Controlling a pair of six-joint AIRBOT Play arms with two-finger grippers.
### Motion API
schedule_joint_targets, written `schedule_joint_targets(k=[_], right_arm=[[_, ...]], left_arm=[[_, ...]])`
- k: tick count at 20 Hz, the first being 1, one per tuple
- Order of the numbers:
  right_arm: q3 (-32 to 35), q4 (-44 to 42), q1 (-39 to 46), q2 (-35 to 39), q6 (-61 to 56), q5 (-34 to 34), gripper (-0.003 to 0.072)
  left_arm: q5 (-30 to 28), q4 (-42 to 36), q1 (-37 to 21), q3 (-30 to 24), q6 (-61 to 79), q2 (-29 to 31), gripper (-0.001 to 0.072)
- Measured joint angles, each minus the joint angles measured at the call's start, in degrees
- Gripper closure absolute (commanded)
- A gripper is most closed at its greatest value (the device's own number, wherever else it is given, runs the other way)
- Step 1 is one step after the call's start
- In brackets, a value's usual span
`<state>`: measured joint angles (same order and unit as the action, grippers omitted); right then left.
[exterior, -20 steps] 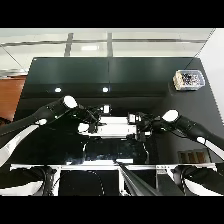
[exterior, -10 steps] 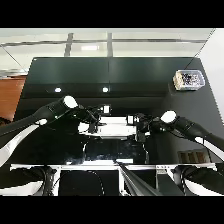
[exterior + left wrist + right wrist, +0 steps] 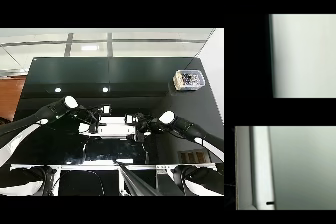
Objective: Fold the box and place the chain.
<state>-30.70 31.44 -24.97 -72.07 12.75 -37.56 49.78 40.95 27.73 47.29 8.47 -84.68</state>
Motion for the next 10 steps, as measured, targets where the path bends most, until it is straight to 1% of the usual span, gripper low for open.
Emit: schedule_joint_targets(k=[8,9,10], right_arm=[[0.00,0.24,0.00,0.00,-0.15,0.33,0.0019],[0.00,0.26,0.00,0.00,-0.17,0.35,0.0094],[0.00,0.28,0.00,0.00,-0.15,0.26,0.0198]], left_arm=[[0.13,0.02,0.00,0.00,0.00,-0.04,0.0684],[0.15,0.02,0.00,0.00,0.00,-0.04,0.0684],[0.17,0.04,0.00,0.00,0.00,-0.04,0.0684]])
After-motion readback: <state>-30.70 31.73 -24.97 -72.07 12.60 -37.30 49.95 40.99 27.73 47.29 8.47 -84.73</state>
